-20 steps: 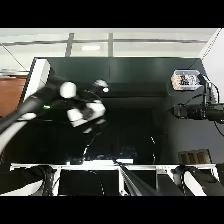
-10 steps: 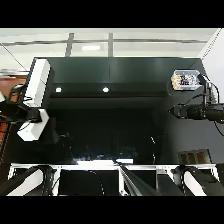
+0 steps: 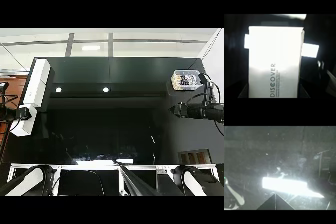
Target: Fold the box and place the chain.
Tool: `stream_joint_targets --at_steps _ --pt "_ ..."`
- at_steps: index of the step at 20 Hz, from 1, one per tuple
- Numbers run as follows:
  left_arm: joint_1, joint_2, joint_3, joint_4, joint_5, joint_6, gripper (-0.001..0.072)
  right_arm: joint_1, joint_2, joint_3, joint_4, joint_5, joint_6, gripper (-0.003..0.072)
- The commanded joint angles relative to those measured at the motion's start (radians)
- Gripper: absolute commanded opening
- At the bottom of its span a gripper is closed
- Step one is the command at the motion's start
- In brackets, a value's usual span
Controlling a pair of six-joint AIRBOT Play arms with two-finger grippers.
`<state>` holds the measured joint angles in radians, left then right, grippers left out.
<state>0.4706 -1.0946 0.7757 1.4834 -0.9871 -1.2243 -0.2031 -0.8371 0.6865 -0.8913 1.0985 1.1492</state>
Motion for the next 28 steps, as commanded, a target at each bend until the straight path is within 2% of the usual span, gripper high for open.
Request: stream_joint_targets --at_steps 1,7,8,9,10,12,15,18,19,20,21,22,23,25,26,28 --pt "0.008 -0.003 -0.02 -0.079 0.12 0.09 0.0278 -0.001 0.001 0.0 0.0 -0.023 0.007 0.0013" --pt "0.008 -0.06 -0.02 -0.112 0.122 0.139 0.0301 -0.001 0.0 0.0 0.0 -0.027 0.014 0.0012" --pt "0.008 -0.06 -0.02 -0.106 0.13 0.14 0.0363 -0.001 0.0 0.0 0.0 -0.026 0.014 0.0013" --pt "0.008 -0.06 -0.02 -0.106 0.142 0.14 0.0595 -0.001 0.0 0.0 0.0 -0.024 0.014 0.0013" --pt "0.007 -0.06 -0.019 -0.107 0.143 0.138 0.072 -0.001 0.0 0.0 0.0 -0.023 0.014 0.0013" --pt "0.003 -0.05 -0.006 -0.109 0.124 0.136 0.072 -0.001 0.0 0.0 0.0 -0.023 0.014 0.0013" --pt "0.003 0.002 0.089 -0.177 0.05 0.136 0.072 -0.001 0.001 0.017 -0.016 -0.002 0.01 0.0013" --pt "-0.006 0.084 0.157 -0.443 0.01 0.158 0.072 0.019 0.015 0.051 -0.015 0.039 -0.08 0.0012" --pt "-0.029 0.114 0.159 -0.532 -0.001 0.185 0.0668 0.051 0.022 0.051 -0.025 0.041 -0.146 0.0012" --pt "-0.065 0.143 0.159 -0.579 -0.018 0.195 0.0474 0.086 0.023 0.049 -0.048 0.035 -0.175 0.0012" --pt "-0.126 0.175 0.157 -0.583 -0.04 0.209 0.0182 0.118 0.023 0.038 -0.067 -0.008 -0.179 0.0012" --pt "-0.202 0.21 0.14 -0.583 -0.044 0.262 0.002 0.147 0.024 0.012 -0.072 -0.096 -0.192 0.0011" --pt "-0.282 0.246 0.106 -0.583 -0.018 0.306 0.0023 0.175 0.025 -0.037 -0.07 -0.246 -0.219 0.0011" --pt "-0.446 0.316 -0.021 -0.554 0.171 0.325 0.0023 0.213 0.024 -0.157 -0.061 -0.578 -0.218 0.0013" --pt "-0.513 0.339 -0.095 -0.541 0.284 0.323 0.0023 0.216 0.024 -0.197 -0.059 -0.666 -0.218 0.0013" --pt "-0.583 0.351 -0.183 -0.542 0.385 0.323 0.0025 0.211 0.024 -0.216 -0.066 -0.661 -0.218 0.0014"
